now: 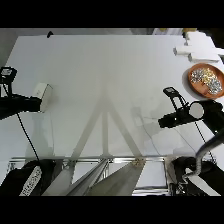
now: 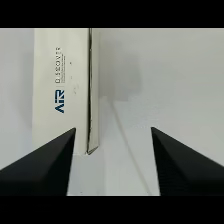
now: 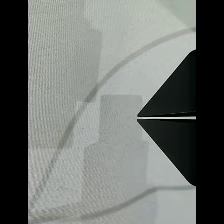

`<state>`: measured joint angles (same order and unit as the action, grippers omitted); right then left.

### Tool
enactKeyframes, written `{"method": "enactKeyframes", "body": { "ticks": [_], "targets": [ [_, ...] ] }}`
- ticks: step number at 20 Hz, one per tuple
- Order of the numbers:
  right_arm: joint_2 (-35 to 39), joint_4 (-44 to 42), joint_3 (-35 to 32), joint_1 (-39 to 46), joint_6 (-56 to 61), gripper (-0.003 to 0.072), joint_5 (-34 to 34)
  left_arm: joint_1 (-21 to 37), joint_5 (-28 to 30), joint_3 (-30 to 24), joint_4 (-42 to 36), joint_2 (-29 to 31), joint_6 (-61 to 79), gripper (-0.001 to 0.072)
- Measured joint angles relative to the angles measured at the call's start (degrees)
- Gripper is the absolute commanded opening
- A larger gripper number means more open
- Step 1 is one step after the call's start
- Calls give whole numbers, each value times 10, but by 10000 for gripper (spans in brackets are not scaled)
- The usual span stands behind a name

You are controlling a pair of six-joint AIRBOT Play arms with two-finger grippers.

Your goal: Fold the box and place the chain.

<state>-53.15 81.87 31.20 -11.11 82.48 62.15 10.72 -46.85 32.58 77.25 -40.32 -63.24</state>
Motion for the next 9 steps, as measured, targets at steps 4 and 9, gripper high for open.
{"method": "enactKeyframes", "body": {
  "ticks": [4,9],
  "targets": [
    [0,0,0,0,0,13,0,0,13,0,6,0,0,696],
    [0,0,0,0,0,13,0,0,19,0,9,-11,0,696]
  ]
}}
